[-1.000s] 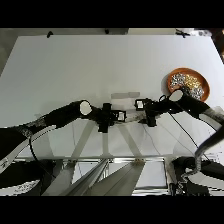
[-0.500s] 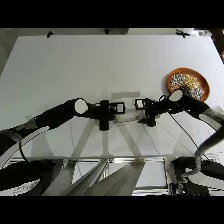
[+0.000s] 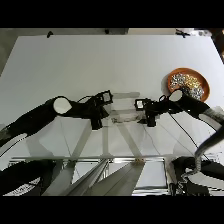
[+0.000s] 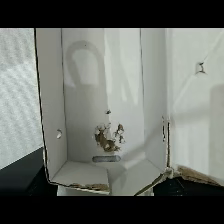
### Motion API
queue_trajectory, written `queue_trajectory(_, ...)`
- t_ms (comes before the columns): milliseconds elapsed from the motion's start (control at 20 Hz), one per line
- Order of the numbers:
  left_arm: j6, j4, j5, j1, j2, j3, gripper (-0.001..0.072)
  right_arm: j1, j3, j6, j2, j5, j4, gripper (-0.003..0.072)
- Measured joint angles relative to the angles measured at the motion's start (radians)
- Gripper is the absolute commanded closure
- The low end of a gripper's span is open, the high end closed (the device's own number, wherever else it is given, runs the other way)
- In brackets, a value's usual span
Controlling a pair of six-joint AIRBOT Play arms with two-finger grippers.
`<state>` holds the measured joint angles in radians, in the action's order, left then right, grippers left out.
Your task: Fold the box and place the chain.
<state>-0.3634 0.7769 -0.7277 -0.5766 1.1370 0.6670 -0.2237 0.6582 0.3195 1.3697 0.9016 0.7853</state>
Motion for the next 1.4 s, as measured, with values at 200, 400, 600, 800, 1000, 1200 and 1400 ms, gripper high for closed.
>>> queue_trajectory(200,-0.089,-0.004,-0.042,0.131,-0.146,-0.103,0.0563,0.000,0.000,0.000,0.000,0.000,0.000,0.0179)
queue_trajectory(400,-0.281,-0.005,-0.111,0.279,-0.227,-0.170,0.0588,0.000,0.000,0.000,0.000,0.000,0.000,0.0179)
queue_trajectory(600,-0.461,-0.003,-0.164,0.358,-0.249,-0.192,0.0707,0.000,0.000,0.000,0.000,-0.001,0.000,0.0179)
queue_trajectory(800,-0.603,-0.003,-0.187,0.381,-0.214,-0.198,0.0707,0.000,0.000,0.000,0.000,-0.001,0.000,0.0179)
queue_trajectory(1000,-0.682,-0.029,-0.178,0.369,-0.116,-0.199,0.0707,0.000,0.000,0.000,0.000,-0.001,0.000,0.0179)
queue_trajectory(1200,-0.702,-0.102,-0.120,0.339,-0.010,-0.199,0.0707,0.000,0.000,0.000,0.000,-0.001,0.000,0.0179)
queue_trajectory(1400,-0.645,-0.208,-0.060,0.298,0.071,-0.199,0.0707,0.000,0.000,0.000,0.000,-0.001,0.000,0.0179)
